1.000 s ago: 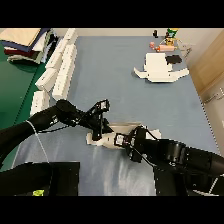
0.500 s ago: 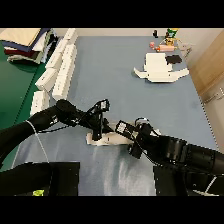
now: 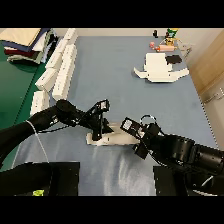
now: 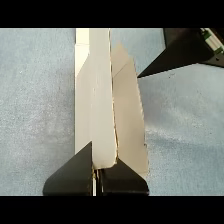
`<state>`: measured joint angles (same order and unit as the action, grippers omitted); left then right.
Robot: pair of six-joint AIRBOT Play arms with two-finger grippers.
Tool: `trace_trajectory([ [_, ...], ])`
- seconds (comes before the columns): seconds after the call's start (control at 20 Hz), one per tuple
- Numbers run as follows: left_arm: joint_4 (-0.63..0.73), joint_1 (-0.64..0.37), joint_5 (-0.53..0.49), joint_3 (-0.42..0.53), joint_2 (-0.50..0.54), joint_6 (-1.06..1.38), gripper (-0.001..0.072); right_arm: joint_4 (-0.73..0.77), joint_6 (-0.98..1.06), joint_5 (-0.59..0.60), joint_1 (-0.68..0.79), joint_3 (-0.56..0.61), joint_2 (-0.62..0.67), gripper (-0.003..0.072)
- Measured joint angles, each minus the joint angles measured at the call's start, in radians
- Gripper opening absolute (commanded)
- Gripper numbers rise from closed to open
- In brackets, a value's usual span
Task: Fold the box.
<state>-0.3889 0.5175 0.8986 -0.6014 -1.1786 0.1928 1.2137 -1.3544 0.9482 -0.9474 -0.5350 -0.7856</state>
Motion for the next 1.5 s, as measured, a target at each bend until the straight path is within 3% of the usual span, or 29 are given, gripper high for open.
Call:
trace_trajectory([
  [0.15,0.0,0.0,0.0,0.0,0.0,0.0,0.0012,0.01,-0.05,-0.032,0.018,0.025,0.012,0.072],
  [0.3,0.0,0.0,0.0,0.0,0.0,0.0,0.0012,0.11,-0.211,-0.084,0.108,0.051,0.043,0.072],
  [0.7,0.0,0.0,0.0,0.0,0.0,0.0,0.0012,0.686,-1.056,-0.119,0.537,0.067,0.013,0.072],
  [0.9,0.0,0.0,0.0,0.0,0.0,0.0,0.0012,0.866,-1.346,-0.108,0.643,0.062,-0.069,0.072],
  [1.5,0.0,0.0,0.0,0.0,0.0,0.0,0.0012,0.94,-1.565,-0.099,0.686,0.054,-0.125,0.0715],
])
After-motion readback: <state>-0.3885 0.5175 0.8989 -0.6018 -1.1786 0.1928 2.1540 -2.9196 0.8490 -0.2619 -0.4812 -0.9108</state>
